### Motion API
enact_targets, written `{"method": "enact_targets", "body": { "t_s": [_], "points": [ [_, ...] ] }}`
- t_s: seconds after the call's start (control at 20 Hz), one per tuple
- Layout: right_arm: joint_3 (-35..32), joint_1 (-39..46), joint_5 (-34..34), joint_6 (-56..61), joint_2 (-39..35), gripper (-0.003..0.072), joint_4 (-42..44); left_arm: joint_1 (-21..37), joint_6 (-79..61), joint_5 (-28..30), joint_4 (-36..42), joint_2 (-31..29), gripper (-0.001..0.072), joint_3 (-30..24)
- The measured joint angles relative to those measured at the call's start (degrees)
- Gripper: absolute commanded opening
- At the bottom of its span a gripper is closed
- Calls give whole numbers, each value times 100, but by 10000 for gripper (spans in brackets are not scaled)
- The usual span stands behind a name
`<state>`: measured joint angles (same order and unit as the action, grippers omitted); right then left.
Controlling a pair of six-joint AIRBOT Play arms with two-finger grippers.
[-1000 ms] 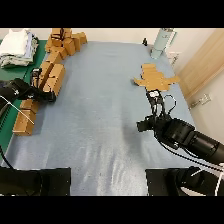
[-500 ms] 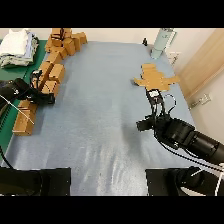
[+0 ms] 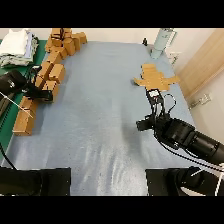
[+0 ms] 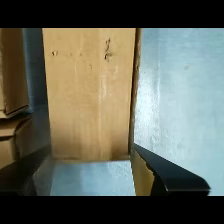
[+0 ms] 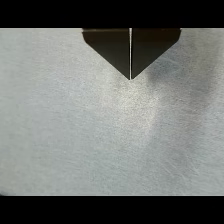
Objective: Fold the box.
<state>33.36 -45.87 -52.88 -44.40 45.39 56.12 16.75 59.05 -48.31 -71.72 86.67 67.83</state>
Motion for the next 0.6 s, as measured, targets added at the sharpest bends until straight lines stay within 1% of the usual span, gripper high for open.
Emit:
{"method": "enact_targets", "body": {
  "t_s": [0.15,0.2,0.25,0.3,0.35,0.45,0.5,0.6],
  "points": [
    [0,2,0,0,2,5,0,0,57,-1036,-94,0,703,516],
    [0,2,0,-2,2,5,2,0,83,-1427,-109,0,692,706],
    [0,2,0,0,2,5,2,0,142,-1790,-111,0,444,885],
    [0,2,2,-2,2,5,17,0,234,-2218,-111,0,114,1084],
    [2,2,0,-2,4,5,46,0,323,-2623,-109,0,13,1270],
    [33,7,0,-2,37,5,103,0,479,-3279,-109,-17,11,1620],
    [76,52,2,-4,94,5,153,0,560,-3486,-68,-57,11,1757],
    [269,273,20,-11,297,5,315,-92,638,-3703,210,-162,9,1915]
  ]
}}
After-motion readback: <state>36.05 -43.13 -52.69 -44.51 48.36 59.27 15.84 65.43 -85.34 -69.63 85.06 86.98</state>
